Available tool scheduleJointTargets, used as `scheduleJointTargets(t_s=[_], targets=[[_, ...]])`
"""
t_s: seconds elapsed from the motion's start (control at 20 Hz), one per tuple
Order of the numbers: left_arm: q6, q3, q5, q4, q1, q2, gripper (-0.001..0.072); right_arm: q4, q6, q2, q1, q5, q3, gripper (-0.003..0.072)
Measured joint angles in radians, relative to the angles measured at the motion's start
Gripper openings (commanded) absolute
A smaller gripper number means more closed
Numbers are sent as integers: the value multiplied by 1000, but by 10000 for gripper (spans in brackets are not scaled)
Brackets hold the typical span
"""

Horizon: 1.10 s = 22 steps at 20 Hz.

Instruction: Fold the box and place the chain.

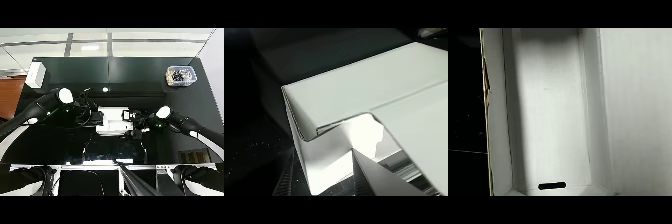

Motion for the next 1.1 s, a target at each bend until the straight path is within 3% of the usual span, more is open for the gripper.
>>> scheduleJointTargets(t_s=[0.85,1.1], targets=[[-161,15,23,111,-99,-32,398,0,0,0,0,0,0,67],[-212,37,27,152,-119,-41,348,0,0,0,0,0,0,67]])
